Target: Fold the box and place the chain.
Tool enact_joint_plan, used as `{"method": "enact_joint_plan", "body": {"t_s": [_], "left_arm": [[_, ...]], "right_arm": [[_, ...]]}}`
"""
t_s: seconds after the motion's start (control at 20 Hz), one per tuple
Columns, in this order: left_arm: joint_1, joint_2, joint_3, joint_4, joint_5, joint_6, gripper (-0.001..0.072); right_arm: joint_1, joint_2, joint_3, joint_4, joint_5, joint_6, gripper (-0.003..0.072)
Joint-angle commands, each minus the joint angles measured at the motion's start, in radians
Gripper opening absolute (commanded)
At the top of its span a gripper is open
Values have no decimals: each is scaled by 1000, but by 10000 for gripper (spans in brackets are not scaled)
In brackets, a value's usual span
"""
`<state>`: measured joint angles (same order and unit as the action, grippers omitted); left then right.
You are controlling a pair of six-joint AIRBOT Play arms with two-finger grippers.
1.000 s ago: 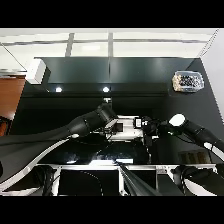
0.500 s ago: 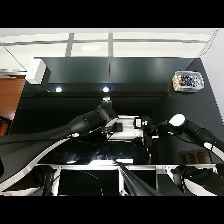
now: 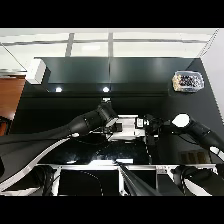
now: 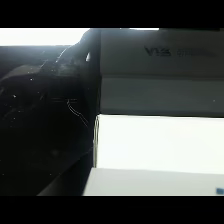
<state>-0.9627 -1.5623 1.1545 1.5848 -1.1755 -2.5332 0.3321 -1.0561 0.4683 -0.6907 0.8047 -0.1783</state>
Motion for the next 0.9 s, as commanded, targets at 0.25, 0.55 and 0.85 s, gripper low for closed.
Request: {"method": "enact_joint_plan", "body": {"t_s": [0.25,0.55,0.85], "left_arm": [[1,0,0,5,-6,21,29],[0,0,0,4,-6,21,30],[0,-1,0,4,-6,20,30]], "right_arm": [[2,49,9,-170,64,96,612],[3,0,9,-9,17,79,484],[71,-3,9,32,25,101,127]]}}
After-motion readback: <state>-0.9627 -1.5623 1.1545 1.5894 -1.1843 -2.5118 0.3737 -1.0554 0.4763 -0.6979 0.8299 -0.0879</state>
